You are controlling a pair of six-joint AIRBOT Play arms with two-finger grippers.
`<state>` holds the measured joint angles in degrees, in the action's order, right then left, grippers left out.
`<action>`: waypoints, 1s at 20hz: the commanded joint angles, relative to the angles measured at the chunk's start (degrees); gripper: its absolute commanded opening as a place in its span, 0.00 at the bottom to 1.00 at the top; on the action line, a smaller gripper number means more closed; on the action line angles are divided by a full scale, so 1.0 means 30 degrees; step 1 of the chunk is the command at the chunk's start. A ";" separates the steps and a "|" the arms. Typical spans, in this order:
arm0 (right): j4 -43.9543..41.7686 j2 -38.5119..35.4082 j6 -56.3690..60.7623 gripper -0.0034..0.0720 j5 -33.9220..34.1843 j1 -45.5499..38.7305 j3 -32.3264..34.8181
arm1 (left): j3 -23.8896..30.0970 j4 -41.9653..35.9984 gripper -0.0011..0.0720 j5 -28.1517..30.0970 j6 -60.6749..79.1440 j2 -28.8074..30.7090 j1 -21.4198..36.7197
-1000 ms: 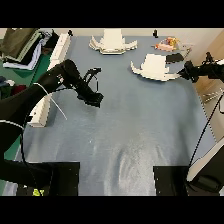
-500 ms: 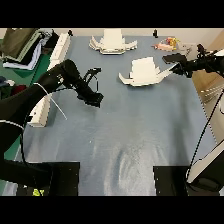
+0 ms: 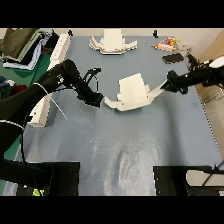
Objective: Fold the box.
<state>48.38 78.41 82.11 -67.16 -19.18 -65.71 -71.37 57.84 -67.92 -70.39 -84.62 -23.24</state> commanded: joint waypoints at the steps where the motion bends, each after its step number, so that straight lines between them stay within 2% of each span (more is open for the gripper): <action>1: -0.0146 -0.5676 0.1158 0.05 0.2623 0.1581 0.7111 | -0.0015 0.0007 0.03 0.0000 0.0007 -0.0015 0.0007; 5: -0.0022 -1.0105 0.3038 0.05 0.2790 0.3206 1.1701 | -0.0015 0.0007 0.03 0.0000 0.0007 -0.0015 0.0007; 9: 0.1115 -1.1606 0.4495 0.07 0.2958 0.3963 1.3238 | -0.0015 0.0007 0.03 0.0000 0.0007 -0.0015 0.0007; 10: 0.1260 -1.1584 0.4488 0.22 0.2812 0.3971 1.3304 | -0.0015 0.0007 0.03 0.0000 0.0007 -0.0015 0.0007; 11: 0.1566 -1.1504 0.4488 0.45 0.2696 0.3963 1.3282 | -0.0015 0.0007 0.03 0.0000 0.0007 -0.0015 0.0007; 12: 0.1923 -1.1358 0.4488 0.57 0.2550 0.3883 1.3245 | -0.0015 0.0007 0.03 0.0000 0.0007 -0.0015 0.0007; 15: 0.3191 -1.0273 0.4488 0.57 0.1574 0.3031 1.2575 | -0.0015 0.0007 0.03 0.0000 0.0007 -0.0015 0.0007; 20: 0.3024 -0.6849 0.2987 0.55 0.0189 0.2455 1.0928 | -0.0015 0.0007 0.03 0.0000 0.0007 -0.0015 0.0007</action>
